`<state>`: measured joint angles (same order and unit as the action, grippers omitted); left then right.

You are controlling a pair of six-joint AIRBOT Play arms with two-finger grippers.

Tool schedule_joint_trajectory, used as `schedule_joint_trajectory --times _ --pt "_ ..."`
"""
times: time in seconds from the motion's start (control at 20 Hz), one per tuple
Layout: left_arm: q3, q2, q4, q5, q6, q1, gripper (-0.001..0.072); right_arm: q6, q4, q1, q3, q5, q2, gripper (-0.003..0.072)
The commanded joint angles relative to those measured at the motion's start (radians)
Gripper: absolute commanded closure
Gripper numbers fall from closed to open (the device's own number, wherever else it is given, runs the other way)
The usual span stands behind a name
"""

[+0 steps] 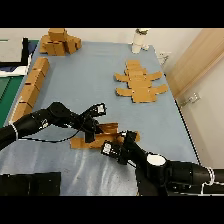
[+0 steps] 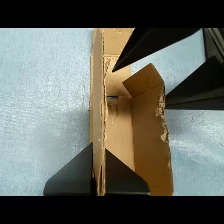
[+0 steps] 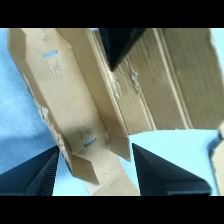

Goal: Fold the box.

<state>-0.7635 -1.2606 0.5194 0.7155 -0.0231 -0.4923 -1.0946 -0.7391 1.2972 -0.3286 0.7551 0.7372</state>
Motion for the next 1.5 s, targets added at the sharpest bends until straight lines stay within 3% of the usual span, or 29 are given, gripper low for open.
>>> schedule_joint_trajectory --times 0.0,0.15,0.3,0.45,0.55,0.8,1.45 --pt "0.000 -0.001 0.000 0.000 0.000 -0.001 0.0697 -0.107 -0.048 -0.049 0.004 -0.024 -0.014 -0.0034" --pt "0.000 -0.001 0.000 -0.001 0.000 -0.001 0.0697 -0.416 -0.287 -0.173 0.004 -0.126 -0.033 -0.0034" --pt "0.000 -0.001 0.000 0.000 0.000 -0.001 0.0697 -0.887 -0.635 -0.370 -0.002 -0.234 -0.047 -0.0034" --pt "0.000 -0.001 0.000 -0.001 0.000 -0.001 0.0697 -1.424 -1.064 -0.569 -0.039 -0.200 -0.028 -0.0034" --pt "0.000 -0.001 0.000 0.000 0.000 -0.001 0.0697 -1.599 -1.204 -0.669 -0.069 -0.154 0.006 -0.0034" --pt "0.000 -0.001 0.000 0.000 0.000 -0.001 0.0697 -1.753 -1.350 -0.763 -0.114 -0.054 0.116 -0.0034" --pt "0.000 -0.001 0.000 0.000 0.000 -0.001 0.0697 -1.743 -1.375 -0.761 -0.116 -0.039 0.162 -0.0032"
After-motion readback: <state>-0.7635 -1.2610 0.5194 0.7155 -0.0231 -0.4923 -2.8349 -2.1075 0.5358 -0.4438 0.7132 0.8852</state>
